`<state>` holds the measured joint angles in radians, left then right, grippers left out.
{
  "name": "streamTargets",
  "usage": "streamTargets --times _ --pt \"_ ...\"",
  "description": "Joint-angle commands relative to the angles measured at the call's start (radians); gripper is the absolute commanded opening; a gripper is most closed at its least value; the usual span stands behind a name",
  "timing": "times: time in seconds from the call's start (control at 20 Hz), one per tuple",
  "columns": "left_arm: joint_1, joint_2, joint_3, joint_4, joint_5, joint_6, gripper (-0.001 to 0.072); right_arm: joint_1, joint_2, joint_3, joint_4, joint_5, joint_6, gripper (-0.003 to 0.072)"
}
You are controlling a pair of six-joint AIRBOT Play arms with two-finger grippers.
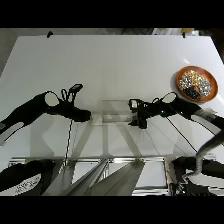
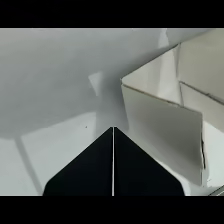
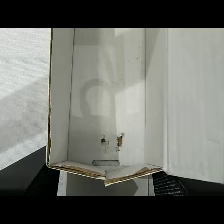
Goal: Fold the box and place the chain.
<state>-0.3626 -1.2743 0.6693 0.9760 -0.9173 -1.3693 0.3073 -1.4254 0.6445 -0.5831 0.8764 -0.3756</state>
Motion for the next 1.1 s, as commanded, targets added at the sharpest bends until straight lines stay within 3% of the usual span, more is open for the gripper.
streamTargets --times 0.0,0.45,0.75,0.9,1.05 --pt "-0.016 -0.050 -0.003 -0.053 0.038 -0.008 0.0001 0.000 0.000 0.000 0.000 0.000 0.000 0.0336" --pt "-0.033 0.049 0.000 -0.106 0.053 0.008 0.0008 0.000 0.000 0.000 0.000 0.000 0.000 0.0336" --pt "-0.098 0.049 0.018 -0.137 0.099 0.007 0.0012 0.000 0.000 0.000 0.000 0.000 0.000 0.0336" --pt "-0.113 0.049 0.035 -0.150 0.097 0.007 0.0095 0.000 0.000 0.000 0.000 0.000 0.000 0.0336" --pt "-0.126 0.048 0.036 -0.157 0.098 0.007 0.0112 0.000 0.000 0.000 0.000 0.000 0.000 0.0336"
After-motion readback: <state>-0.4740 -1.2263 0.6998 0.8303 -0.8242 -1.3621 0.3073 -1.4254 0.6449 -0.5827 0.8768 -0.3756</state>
